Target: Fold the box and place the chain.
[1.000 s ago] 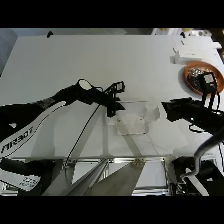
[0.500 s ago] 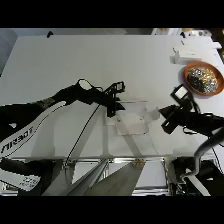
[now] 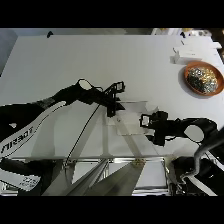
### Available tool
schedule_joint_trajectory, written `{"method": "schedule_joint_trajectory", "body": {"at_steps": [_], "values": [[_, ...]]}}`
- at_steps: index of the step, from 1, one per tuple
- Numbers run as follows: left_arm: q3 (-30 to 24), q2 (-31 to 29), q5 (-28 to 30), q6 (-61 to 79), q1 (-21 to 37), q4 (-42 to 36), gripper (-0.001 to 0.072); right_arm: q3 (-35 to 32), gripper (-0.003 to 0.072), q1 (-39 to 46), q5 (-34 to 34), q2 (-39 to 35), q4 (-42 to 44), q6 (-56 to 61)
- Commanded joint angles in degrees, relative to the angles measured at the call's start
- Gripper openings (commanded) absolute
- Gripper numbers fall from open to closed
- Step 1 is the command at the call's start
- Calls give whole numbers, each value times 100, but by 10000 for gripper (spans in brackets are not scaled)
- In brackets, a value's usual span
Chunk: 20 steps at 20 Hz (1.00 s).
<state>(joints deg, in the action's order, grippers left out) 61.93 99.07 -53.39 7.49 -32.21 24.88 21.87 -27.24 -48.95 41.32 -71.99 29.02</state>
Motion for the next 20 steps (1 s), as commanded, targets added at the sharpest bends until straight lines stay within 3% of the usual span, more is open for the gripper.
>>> {"method": "schedule_joint_trajectory", "body": {"at_steps": [1,5,10,20], "values": [[-2,4,2,0,-2,2,13,-389,703,-199,544,94,-426,-170],[-2,4,2,0,-2,2,13,-920,705,-767,1429,96,-649,-404],[-2,4,2,0,-2,2,13,-940,703,-798,2107,96,-739,-400],[-2,4,0,0,-2,2,13,-374,701,-433,1919,94,-855,-404]]}}
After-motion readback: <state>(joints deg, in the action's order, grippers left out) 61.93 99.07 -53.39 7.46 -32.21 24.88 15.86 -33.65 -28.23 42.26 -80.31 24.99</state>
